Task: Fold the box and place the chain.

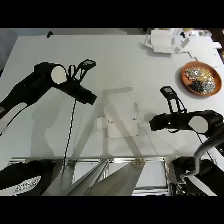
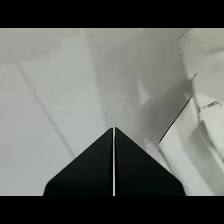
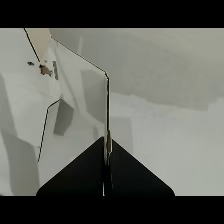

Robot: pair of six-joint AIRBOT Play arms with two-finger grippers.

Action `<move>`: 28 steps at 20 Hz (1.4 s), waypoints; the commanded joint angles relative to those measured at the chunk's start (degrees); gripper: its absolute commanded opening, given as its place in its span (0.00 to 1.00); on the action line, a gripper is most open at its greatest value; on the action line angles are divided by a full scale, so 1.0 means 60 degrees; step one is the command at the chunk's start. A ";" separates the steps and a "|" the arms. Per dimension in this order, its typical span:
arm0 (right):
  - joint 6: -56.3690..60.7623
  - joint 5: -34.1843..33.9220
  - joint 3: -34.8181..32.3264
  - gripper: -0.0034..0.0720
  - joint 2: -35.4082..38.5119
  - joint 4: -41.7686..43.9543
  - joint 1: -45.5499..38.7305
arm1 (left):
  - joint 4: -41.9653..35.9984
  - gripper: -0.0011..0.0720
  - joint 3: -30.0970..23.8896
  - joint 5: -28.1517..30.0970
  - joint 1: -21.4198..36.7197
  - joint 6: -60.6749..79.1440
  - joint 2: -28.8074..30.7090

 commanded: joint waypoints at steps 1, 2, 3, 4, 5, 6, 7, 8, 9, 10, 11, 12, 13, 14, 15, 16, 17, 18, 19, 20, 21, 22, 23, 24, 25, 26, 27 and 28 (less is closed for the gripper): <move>0.0466 -0.0554 -0.0076 0.07 0.0066 0.0091 0.0871 | -0.0098 0.05 -0.0007 -0.0200 0.0000 0.1075 -0.0007; 0.0463 -0.0546 -0.0076 0.07 0.0066 0.0087 0.0943 | -0.0211 0.30 -0.0007 -0.0291 0.0055 0.1577 -0.0007; 0.0463 -0.0543 -0.0076 0.07 0.0066 0.0091 0.0958 | -0.0543 0.67 -0.0007 -0.0492 0.0237 0.2062 -0.0007; 0.0463 -0.0517 -0.0076 0.07 0.0066 0.0087 0.0958 | -0.0973 0.71 -0.0007 -0.0703 0.0550 0.2477 -0.0007; 0.0463 -0.0525 -0.0076 0.07 0.0066 0.0087 0.0958 | -0.1581 0.71 -0.0036 -0.0933 0.1016 0.2994 -0.0004; 0.0463 -0.0546 -0.0076 0.07 0.0066 0.0084 0.0958 | -0.2364 0.70 -0.0124 -0.1166 0.1534 0.3603 -0.0004; 0.0463 -0.0557 -0.0076 0.07 0.0066 0.0084 0.0958 | -0.3504 0.67 -0.0306 -0.1541 0.2138 0.4492 -0.0004; 0.0463 -0.0557 -0.0076 0.07 0.0066 0.0084 0.0958 | -0.4776 0.65 -0.0579 -0.1971 0.2696 0.5399 -0.0004; 0.0463 -0.0557 -0.0076 0.07 0.0066 0.0084 0.0958 | -0.6164 0.65 -0.0976 -0.2393 0.3242 0.6451 -0.0004; 0.0463 -0.0557 -0.0076 0.07 0.0066 0.0084 0.0958 | -0.7107 0.62 -0.1428 -0.2601 0.3595 0.7326 -0.0004; 0.0463 -0.0557 -0.0076 0.07 0.0066 0.0087 0.0958 | -0.7584 0.55 -0.1949 -0.2532 0.3799 0.8062 -0.0004; 0.0463 -0.0554 -0.0073 0.07 0.0066 0.0091 0.0958 | -0.7654 0.54 -0.2466 -0.2175 0.3829 0.8735 -0.0007; 0.0463 -0.0554 -0.0073 0.07 0.0066 0.0087 0.0958 | -0.7690 0.55 -0.2932 -0.1596 0.3774 0.9191 -0.0007; 0.0463 -0.0554 -0.0076 0.07 0.0066 0.0087 0.0958 | -0.7887 0.62 -0.3373 -0.0951 0.3672 0.9632 -0.0007; 0.0463 -0.0554 -0.0073 0.07 0.0066 0.0091 0.0958 | -0.8171 0.76 -0.3661 -0.0481 0.3588 1.0102 -0.0015; 0.0463 -0.0554 -0.0073 0.07 0.0066 0.0091 0.0958 | -0.8433 0.79 -0.3818 -0.0182 0.3508 1.0502 -0.0036; 0.0463 -0.0554 -0.0073 0.07 0.0066 0.0091 0.0958 | -0.8597 0.84 -0.3829 0.0000 0.3406 1.0757 -0.0106; 0.0463 -0.0554 -0.0073 0.07 0.0066 0.0091 0.0958 | -0.8710 0.92 -0.3829 0.0229 0.3300 1.0801 -0.0178; 0.0463 -0.0543 -0.0073 0.07 0.0066 0.0091 0.0958 | -0.8732 0.96 -0.3825 0.0441 0.3180 1.0816 -0.0291; 0.0463 -0.0539 -0.0076 0.07 0.0066 0.0091 0.0958 | -0.8739 0.96 -0.3825 0.0623 0.3056 1.0950 -0.0437; 0.0463 -0.0539 -0.0073 0.07 0.0066 0.0091 0.0958 | -0.8907 0.96 -0.3825 0.0754 0.2914 1.1180 -0.0645; 0.0463 -0.0539 -0.0073 0.07 0.0066 0.0091 0.0958 | -0.9286 0.96 -0.3821 0.0772 0.2798 1.1537 -0.0863; 0.0463 -0.0539 -0.0076 0.07 0.0066 0.0091 0.0958 | -0.9814 0.96 -0.3814 0.0776 0.2674 1.1879 -0.1096; 0.0463 -0.0535 -0.0076 0.07 0.0066 0.0091 0.0958 | -1.0269 0.96 -0.3767 0.0776 0.2554 1.2152 -0.1322; 0.0466 -0.0514 -0.0073 0.07 0.0066 0.0095 0.0958 | -1.0418 0.96 -0.3650 0.0769 0.2444 1.2185 -0.1512; 0.0463 -0.0484 -0.0076 0.07 0.0066 0.0095 0.0958 | -1.0404 0.96 -0.3457 0.0769 0.2299 1.2174 -0.1712; 0.0463 -0.0466 -0.0076 0.07 0.0066 0.0091 0.0958 | -1.0404 0.96 -0.3257 0.0772 0.2142 1.2160 -0.1891; 0.0463 -0.0444 -0.0076 0.07 0.0066 0.0095 0.0958 | -1.0408 0.96 -0.3082 0.0772 0.1989 1.2163 -0.2033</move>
